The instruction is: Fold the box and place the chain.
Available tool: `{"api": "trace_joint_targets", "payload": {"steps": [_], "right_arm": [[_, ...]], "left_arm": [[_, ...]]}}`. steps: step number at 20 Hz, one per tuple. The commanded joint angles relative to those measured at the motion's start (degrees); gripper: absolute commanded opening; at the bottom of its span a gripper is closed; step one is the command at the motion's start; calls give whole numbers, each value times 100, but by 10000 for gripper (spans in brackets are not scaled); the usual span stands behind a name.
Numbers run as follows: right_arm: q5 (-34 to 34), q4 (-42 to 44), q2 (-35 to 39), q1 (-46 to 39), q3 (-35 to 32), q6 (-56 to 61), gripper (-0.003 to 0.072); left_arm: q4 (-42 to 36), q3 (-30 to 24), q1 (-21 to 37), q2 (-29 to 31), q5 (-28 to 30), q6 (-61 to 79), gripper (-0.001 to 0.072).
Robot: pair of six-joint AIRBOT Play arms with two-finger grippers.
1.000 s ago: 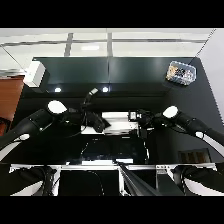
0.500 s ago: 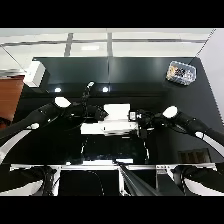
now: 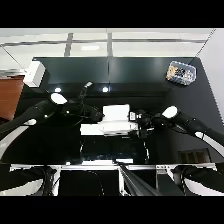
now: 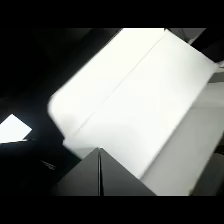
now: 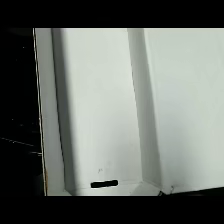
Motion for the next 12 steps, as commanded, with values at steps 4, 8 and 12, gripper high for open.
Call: {"api": "trace_joint_targets", "payload": {"steps": [4, 8, 12], "right_arm": [[9, 4, -2, 0, 4, 7, 160], [7, 4, -2, 0, 4, 7, 160], [9, 2, -2, 0, 4, 7, 160]], "left_arm": [[1397, -299, 439, 1703, -295, 44, 22], [1453, -1182, 129, 2087, -398, 2022, 420], [1519, -1471, -374, 1825, 728, 3729, 708]]}}
